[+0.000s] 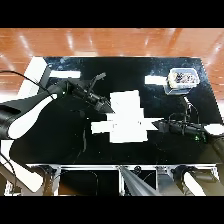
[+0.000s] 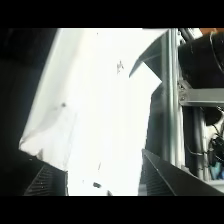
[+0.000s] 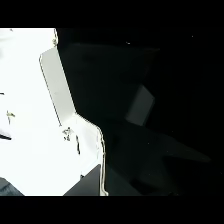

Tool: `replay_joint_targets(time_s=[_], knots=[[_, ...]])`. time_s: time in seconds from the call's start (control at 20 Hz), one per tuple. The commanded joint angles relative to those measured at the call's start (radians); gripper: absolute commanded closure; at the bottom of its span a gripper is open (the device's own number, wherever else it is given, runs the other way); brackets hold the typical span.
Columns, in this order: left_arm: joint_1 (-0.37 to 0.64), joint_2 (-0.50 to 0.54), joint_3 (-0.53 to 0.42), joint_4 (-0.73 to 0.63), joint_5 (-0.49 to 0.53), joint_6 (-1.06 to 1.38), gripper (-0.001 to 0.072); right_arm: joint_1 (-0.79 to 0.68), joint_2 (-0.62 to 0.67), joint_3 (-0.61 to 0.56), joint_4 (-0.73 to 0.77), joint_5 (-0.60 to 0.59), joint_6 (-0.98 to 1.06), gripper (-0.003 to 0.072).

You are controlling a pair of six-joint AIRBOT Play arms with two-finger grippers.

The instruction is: Fold the box and place the chain.

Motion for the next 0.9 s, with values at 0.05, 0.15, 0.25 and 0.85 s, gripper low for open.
replay_joint_targets(time_s=[0.05, 0.15, 0.25, 0.85], knots=[[-0.030, -0.014, 0.016, 0.017, 0.080, 0.001, 0.0081, 0.000, 0.001, 0.000, -0.002, 0.001, 0.000, 0.0654], [-0.045, -0.014, 0.016, 0.019, 0.082, 0.001, 0.0082, 0.000, 0.001, 0.000, -0.002, 0.002, 0.000, 0.0654], [-0.054, -0.014, 0.016, 0.019, 0.081, 0.000, 0.0083, 0.000, 0.001, 0.000, -0.002, 0.002, 0.001, 0.0654], [-0.065, -0.014, 0.016, 0.121, 0.029, -0.051, 0.0688, 0.000, 0.000, 0.000, -0.003, 0.003, 0.000, 0.0654]])
